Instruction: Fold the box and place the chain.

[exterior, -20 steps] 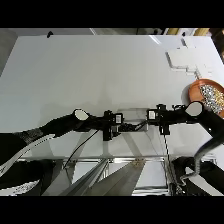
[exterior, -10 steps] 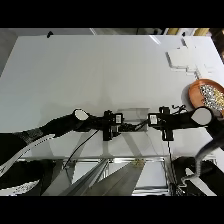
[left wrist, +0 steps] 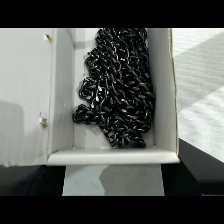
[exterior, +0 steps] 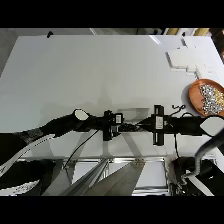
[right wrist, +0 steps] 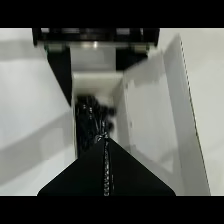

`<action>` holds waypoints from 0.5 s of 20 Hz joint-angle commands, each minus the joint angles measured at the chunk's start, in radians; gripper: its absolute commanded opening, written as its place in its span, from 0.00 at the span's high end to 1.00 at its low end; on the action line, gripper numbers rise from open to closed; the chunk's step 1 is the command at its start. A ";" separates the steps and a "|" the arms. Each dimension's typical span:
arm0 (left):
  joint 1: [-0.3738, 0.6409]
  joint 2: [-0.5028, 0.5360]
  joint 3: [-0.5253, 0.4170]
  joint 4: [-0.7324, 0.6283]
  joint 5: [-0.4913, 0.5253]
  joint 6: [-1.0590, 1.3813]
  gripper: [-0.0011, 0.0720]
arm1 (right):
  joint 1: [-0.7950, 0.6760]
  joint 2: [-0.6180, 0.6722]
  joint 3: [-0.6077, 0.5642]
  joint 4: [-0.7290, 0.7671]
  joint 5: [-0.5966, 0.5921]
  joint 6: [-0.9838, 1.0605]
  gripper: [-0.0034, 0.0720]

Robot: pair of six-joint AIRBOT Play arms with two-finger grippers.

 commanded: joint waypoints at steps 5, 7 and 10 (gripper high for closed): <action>0.000 0.001 0.000 0.000 0.000 0.000 0.71 | 0.309 -0.117 0.000 0.041 -0.396 0.010 0.93; 0.000 0.001 0.000 0.000 0.000 0.000 0.71 | 0.320 -0.162 0.000 0.039 -0.441 0.040 0.93; 0.000 0.001 0.000 0.000 0.000 0.000 0.71 | 0.320 -0.197 0.000 0.008 -0.452 0.056 0.92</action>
